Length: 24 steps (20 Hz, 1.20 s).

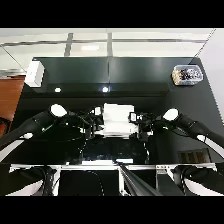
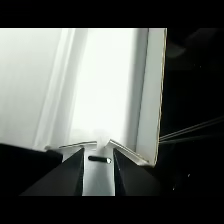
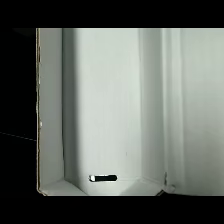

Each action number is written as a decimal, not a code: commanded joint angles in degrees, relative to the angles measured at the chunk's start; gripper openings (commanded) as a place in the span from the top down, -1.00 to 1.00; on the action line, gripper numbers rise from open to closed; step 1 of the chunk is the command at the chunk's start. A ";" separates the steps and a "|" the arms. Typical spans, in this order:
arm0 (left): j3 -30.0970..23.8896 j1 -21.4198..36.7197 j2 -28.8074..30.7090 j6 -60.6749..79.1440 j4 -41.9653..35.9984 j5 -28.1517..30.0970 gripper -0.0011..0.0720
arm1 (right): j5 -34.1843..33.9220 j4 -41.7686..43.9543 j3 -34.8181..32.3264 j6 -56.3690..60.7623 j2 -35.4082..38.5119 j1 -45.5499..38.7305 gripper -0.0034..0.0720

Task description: Fold the box and place the chain.

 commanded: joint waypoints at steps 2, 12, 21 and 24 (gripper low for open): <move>0.37 -1.79 -2.71 0.00 -8.37 1.49 0.38 | -0.04 0.07 0.02 0.04 0.00 0.02 0.57; 0.50 -1.81 -2.78 -0.07 -8.41 2.34 0.38 | -0.04 0.17 0.02 0.04 0.00 0.02 0.57; 0.57 -2.29 -2.78 -0.07 -6.62 2.01 0.45 | -0.04 0.17 0.02 0.04 0.00 0.02 0.57; 0.70 -3.13 -2.73 -0.33 -3.82 2.08 -0.05 | -0.07 0.17 0.02 0.04 0.00 0.02 0.57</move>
